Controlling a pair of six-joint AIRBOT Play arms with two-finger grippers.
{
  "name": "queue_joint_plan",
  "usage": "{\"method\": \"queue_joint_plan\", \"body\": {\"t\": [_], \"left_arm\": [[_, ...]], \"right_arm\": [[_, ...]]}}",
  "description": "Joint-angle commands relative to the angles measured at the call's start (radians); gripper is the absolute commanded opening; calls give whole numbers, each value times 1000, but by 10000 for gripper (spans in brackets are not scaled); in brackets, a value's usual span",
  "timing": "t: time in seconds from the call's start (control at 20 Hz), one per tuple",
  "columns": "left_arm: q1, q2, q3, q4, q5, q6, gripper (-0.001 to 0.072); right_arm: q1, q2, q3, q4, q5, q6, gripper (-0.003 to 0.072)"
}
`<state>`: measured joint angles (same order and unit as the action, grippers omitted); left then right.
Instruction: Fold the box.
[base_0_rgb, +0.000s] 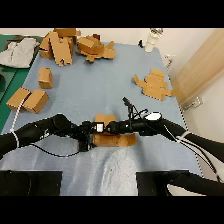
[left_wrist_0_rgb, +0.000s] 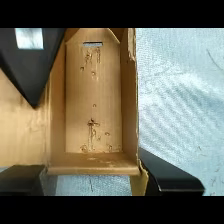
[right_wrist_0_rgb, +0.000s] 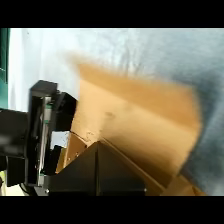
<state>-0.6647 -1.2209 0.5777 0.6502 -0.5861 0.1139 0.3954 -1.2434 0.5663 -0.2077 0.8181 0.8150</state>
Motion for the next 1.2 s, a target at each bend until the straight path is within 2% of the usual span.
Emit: {"method": "queue_joint_plan", "body": {"t": [0.0, 0.35, 0.6, 0.8, 1.15], "left_arm": [[-1, 0, 1, 0, 2, 1, 520], [-1, 0, 1, 0, 0, -3, 520], [-1, 0, 1, 0, 0, -3, 520], [-1, 0, 1, 0, 0, -3, 520], [-1, 0, 1, 0, 0, -3, 520]], "right_arm": [[-1, -103, 2, 15, -28, -76, -2], [-2, -94, 4, 8, -42, -145, -2], [-59, 11, 4, -5, -64, -163, -2], [-118, 99, 4, -99, -40, -113, -2], [-113, 43, 3, -95, -40, -118, -2]]}}
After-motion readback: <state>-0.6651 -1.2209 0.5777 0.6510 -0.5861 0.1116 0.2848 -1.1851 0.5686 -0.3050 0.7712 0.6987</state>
